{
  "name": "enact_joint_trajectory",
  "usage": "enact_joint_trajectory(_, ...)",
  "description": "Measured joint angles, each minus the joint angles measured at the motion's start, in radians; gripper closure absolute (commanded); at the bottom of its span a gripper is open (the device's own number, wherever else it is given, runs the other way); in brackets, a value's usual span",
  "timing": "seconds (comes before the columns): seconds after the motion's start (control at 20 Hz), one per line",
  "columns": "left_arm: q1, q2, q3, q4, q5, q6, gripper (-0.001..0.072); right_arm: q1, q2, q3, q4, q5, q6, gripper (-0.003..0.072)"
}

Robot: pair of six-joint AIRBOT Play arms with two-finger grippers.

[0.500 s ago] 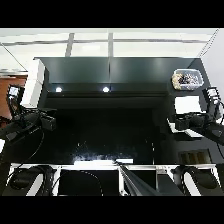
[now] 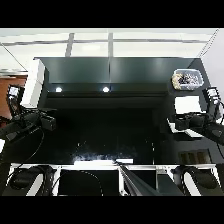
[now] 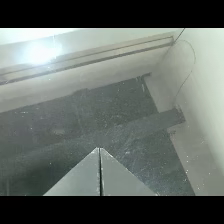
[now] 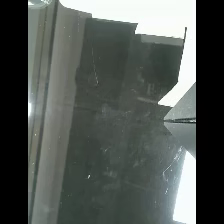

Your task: Fold the box and place the chain.

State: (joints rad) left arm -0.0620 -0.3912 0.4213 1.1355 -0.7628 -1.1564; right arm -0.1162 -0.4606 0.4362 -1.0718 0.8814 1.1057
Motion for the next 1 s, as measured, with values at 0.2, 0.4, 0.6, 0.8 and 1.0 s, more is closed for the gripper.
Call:
enact_joint_trajectory(0.2,0.0,0.0,0.0,0.0,0.0,0.0,0.068,0.0,0.0,0.0,0.0,-0.018,-0.004,0.0676)
enact_joint_trajectory(0.4,0.0,0.0,0.0,0.0,0.0,0.0,0.068,0.0,0.0,0.0,0.001,-0.087,-0.011,0.0676)
enact_joint_trajectory(0.6,0.0,0.0,0.0,-0.002,0.013,0.0,0.068,0.0,0.0,0.0,0.006,-0.113,-0.014,0.0676)
enact_joint_trajectory(0.8,0.0,0.0,0.0,-0.014,0.031,0.0,0.068,0.0,0.0,0.0,0.008,-0.148,-0.014,0.0676)
enact_joint_trajectory(1.0,0.0,-0.001,0.0,-0.04,0.116,-0.001,0.068,0.0,0.0,0.0,0.028,-0.188,-0.014,0.0676)
